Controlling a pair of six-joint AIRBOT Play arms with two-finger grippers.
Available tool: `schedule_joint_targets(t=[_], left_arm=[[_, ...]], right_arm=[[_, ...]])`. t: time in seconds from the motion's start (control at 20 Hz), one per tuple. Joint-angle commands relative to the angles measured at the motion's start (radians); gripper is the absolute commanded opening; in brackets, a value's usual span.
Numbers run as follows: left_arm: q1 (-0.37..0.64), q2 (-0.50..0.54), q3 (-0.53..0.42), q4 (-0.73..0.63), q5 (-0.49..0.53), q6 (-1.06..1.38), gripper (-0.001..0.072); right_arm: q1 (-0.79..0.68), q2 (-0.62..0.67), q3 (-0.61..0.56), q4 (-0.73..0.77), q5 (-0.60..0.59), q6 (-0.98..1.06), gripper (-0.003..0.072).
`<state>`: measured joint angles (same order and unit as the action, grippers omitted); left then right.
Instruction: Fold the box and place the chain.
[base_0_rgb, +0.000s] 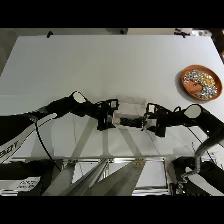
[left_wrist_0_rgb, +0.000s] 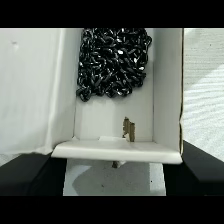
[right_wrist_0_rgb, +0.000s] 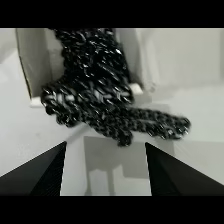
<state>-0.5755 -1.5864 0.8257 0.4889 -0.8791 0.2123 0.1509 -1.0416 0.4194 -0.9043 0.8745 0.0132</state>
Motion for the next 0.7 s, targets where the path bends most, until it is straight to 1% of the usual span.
schedule_joint_targets(t=[0.0, 0.25, 0.3, 0.35, 0.4, 0.45, 0.5, 0.55, 0.65], left_arm=[[0.000, 0.000, 0.000, 0.000, 0.000, 0.000, 0.0339], [0.000, 0.000, 0.000, 0.000, 0.000, 0.000, 0.0339], [0.000, 0.000, 0.000, 0.000, 0.000, 0.000, 0.0339], [0.000, 0.000, 0.000, 0.000, 0.000, 0.000, 0.0339], [0.000, 0.000, 0.000, 0.000, 0.000, 0.000, 0.0339], [0.000, 0.000, 0.000, 0.000, 0.000, 0.000, 0.0339], [0.000, 0.000, 0.000, 0.000, 0.000, 0.000, 0.0339], [0.000, 0.000, 0.000, 0.000, 0.000, 0.000, 0.0339], [0.000, 0.000, 0.000, 0.000, 0.000, 0.000, 0.0339]], right_arm=[[0.053, -0.059, -0.002, 0.044, -0.034, -0.045, 0.0529], [0.062, -0.060, -0.002, 0.117, -0.077, -0.048, 0.0520], [0.062, -0.060, -0.002, 0.121, -0.082, -0.048, 0.0499], [0.062, -0.060, -0.002, 0.123, -0.084, -0.048, 0.0455], [0.062, -0.060, -0.002, 0.123, -0.086, -0.048, 0.0442], [0.062, -0.060, -0.002, 0.123, -0.085, -0.048, 0.0398], [0.063, -0.060, -0.002, 0.123, -0.085, -0.048, 0.0382], [0.062, -0.060, -0.002, 0.123, -0.085, -0.048, 0.0319], [0.062, -0.060, -0.002, 0.123, -0.082, -0.048, 0.0221]])
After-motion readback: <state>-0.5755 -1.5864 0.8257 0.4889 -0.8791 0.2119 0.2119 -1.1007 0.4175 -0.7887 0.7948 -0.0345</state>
